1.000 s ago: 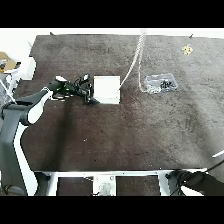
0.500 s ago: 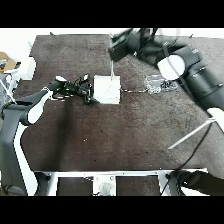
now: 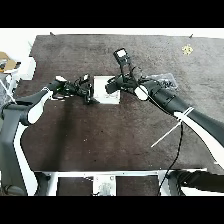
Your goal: Fold the box and place the chain.
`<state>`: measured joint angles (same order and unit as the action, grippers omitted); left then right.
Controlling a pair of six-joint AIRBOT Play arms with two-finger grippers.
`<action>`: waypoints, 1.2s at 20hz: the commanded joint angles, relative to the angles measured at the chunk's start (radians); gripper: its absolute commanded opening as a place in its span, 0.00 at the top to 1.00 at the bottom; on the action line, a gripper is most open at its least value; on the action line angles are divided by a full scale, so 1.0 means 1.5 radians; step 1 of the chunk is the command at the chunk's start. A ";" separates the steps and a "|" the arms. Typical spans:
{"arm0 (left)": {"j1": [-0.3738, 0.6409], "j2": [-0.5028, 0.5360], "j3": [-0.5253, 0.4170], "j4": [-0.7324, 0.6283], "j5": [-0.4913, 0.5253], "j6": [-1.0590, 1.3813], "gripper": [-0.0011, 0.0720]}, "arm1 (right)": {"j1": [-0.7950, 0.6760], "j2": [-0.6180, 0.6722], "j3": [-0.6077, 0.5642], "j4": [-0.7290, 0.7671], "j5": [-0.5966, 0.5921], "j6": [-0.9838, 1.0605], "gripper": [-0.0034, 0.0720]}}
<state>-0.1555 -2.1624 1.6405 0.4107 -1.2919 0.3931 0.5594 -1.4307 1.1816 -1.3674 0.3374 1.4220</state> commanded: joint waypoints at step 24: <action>0.000 0.000 0.001 0.000 0.001 0.000 0.36 | -0.245 -0.170 -0.115 0.131 -0.243 0.358 0.95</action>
<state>-0.1555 -2.1624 1.6405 0.4103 -1.2915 0.3935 0.1757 -1.6703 0.9894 -1.1709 0.0090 1.9575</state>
